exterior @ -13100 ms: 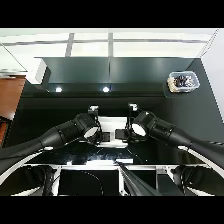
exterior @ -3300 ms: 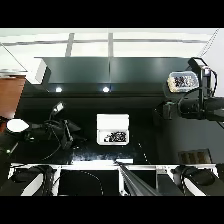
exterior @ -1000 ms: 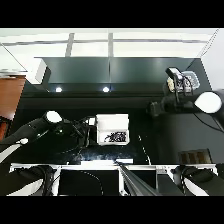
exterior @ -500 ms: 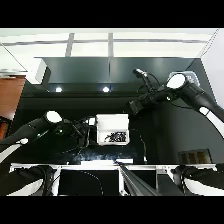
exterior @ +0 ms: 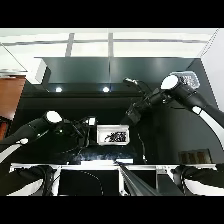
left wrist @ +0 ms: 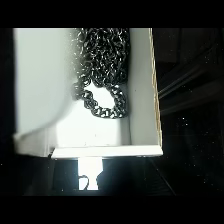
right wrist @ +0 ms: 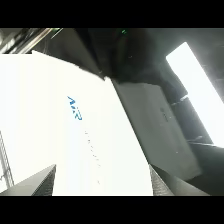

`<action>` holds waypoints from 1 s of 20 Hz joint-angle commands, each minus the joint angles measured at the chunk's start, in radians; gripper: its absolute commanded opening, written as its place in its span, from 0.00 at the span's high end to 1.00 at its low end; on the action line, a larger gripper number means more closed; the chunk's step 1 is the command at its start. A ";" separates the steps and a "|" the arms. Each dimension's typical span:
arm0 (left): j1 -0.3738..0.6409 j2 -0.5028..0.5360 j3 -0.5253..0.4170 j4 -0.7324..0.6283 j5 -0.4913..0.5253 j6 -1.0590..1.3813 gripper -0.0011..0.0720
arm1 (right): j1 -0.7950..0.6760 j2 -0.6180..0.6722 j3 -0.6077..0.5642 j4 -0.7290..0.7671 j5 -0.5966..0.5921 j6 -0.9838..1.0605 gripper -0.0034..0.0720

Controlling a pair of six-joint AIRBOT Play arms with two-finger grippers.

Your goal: Fold the box and place the chain.

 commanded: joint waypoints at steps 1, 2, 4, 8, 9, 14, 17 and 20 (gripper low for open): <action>0.000 -0.001 0.001 0.000 0.000 0.000 0.50 | 0.042 0.001 0.001 -0.027 0.011 -0.042 0.00; 0.000 -0.001 0.001 0.000 0.000 0.000 0.50 | 0.050 0.009 0.001 -0.037 0.019 -0.042 0.00; 0.000 -0.001 0.001 0.000 0.000 0.000 0.50 | 0.072 0.050 0.001 -0.045 0.019 -0.042 0.00; 0.000 -0.001 0.001 0.000 0.000 0.000 0.50 | 0.083 0.177 -0.002 -0.170 -0.014 0.008 0.00; 0.000 -0.001 0.001 0.000 0.000 0.000 0.50 | 0.083 0.196 -0.026 -0.187 -0.042 0.019 0.00; 0.000 -0.001 0.001 0.000 0.000 0.000 0.50 | 0.083 0.204 -0.248 0.106 -0.249 -0.182 0.00; 0.000 -0.001 0.001 0.000 0.000 0.000 0.50 | 0.094 0.209 -0.255 0.122 -0.204 -0.303 0.00; 0.000 -0.001 0.001 0.000 0.000 0.000 0.50 | 0.136 0.209 -0.255 0.013 -0.156 -0.319 0.00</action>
